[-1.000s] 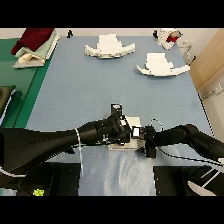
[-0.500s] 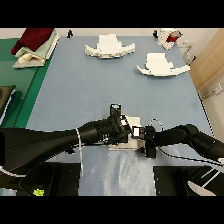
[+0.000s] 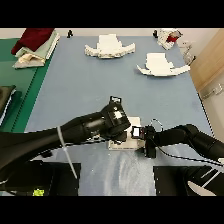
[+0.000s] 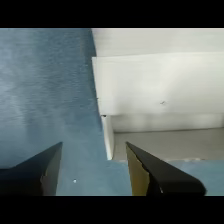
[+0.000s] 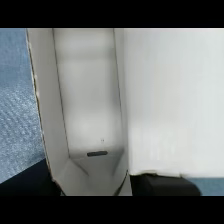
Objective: Fold the box.
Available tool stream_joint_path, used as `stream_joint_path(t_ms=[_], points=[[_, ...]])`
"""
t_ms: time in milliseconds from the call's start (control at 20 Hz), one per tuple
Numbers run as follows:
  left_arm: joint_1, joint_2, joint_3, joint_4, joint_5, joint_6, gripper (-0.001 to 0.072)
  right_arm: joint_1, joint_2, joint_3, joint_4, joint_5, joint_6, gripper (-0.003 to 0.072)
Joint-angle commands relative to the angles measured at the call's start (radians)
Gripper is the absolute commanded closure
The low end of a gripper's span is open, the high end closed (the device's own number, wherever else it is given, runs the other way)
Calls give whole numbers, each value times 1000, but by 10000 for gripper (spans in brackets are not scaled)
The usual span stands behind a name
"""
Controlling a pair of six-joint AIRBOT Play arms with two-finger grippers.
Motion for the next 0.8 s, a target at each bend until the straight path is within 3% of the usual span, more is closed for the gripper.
stream_joint_path(t_ms=[0,50,100,350,450,600,750], points=[[0,124,25,27,-157,89,431,0,0,1,0,0,0,179],[0,146,25,24,-149,150,679,0,0,1,0,0,0,179],[0,159,25,25,-129,208,696,0,0,1,0,-1,0,180],[2,164,-12,-18,-33,512,696,0,0,1,0,0,0,179],[31,212,-61,-62,0,618,697,0,0,1,0,-1,0,179],[162,360,-201,-207,90,837,696,0,0,1,0,0,0,179],[361,491,-361,-383,120,1204,688,0,0,1,0,0,0,179]])
